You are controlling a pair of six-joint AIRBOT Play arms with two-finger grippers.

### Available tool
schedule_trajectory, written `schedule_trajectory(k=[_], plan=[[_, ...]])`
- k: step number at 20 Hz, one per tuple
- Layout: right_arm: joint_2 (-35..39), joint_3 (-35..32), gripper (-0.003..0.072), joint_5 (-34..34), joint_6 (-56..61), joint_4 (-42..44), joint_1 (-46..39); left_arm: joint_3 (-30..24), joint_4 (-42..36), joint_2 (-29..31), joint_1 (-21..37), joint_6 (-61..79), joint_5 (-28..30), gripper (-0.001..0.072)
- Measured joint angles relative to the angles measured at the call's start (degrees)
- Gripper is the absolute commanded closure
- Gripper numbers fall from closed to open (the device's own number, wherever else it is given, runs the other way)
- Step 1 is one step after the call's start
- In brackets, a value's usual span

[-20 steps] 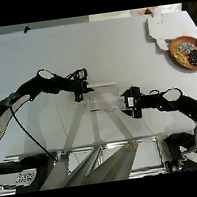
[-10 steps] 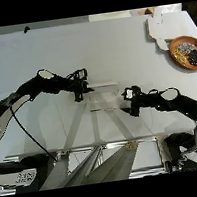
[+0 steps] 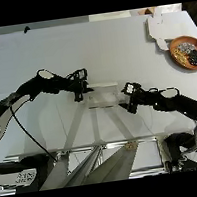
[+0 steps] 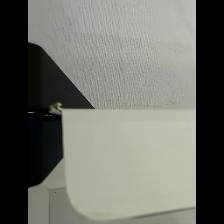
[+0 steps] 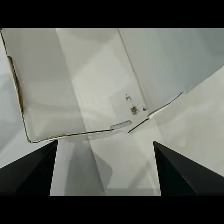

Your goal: Fold the box and place the chain.

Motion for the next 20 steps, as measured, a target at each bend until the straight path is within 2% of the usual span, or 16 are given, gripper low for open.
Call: schedule_trajectory(k=[5,14,20], plan=[[0.0,0.0,0.0025,0.0,-1.4,2.4,0.0,0.0,0.0,0.0,0.0,0.0,0.0,0.0697],[-0.7,0.0,0.0025,0.1,-1.6,-4.3,0.0,0.0,-0.1,0.0,0.0,0.0,-0.2,0.0697],[-1.6,0.0,0.0025,1.0,-1.4,-5.0,0.0,0.0,-0.1,0.0,0.0,0.0,-0.2,0.0697]])
